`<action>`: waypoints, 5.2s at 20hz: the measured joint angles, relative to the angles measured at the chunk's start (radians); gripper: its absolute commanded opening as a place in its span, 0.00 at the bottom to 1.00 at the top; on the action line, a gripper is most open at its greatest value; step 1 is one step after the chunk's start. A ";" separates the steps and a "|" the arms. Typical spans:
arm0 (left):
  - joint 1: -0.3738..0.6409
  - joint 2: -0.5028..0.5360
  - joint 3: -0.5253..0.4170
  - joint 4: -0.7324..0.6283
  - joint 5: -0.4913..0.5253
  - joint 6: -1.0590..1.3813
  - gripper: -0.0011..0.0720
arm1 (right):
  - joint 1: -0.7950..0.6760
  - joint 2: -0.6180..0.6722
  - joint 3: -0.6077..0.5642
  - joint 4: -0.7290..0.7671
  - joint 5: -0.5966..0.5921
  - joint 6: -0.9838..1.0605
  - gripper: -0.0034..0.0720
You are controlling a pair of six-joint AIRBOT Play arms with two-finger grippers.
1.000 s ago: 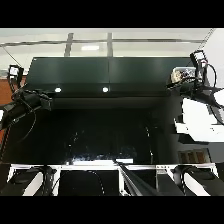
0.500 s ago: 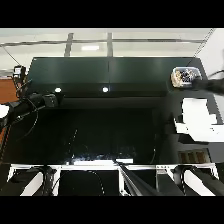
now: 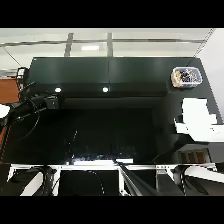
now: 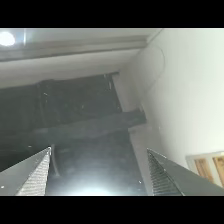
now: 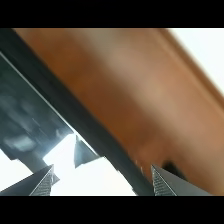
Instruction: Fold the box and place the chain.
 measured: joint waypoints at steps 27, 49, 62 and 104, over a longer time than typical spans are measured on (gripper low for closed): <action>0.000 0.000 0.000 0.014 -0.044 -0.052 0.99 | 0.016 -0.045 -0.082 0.480 0.394 -0.413 0.06; -0.172 -0.705 0.453 -0.192 -0.544 -0.064 0.98 | 1.160 0.536 -0.883 1.252 -0.587 -0.666 0.06; -0.256 -1.010 0.710 -0.117 -0.927 0.137 0.50 | 1.187 0.537 -0.885 1.191 -0.579 -0.668 0.06; -0.555 -0.583 0.391 0.171 -0.331 0.749 0.05 | 1.125 0.528 -0.647 0.736 -0.212 -0.887 0.97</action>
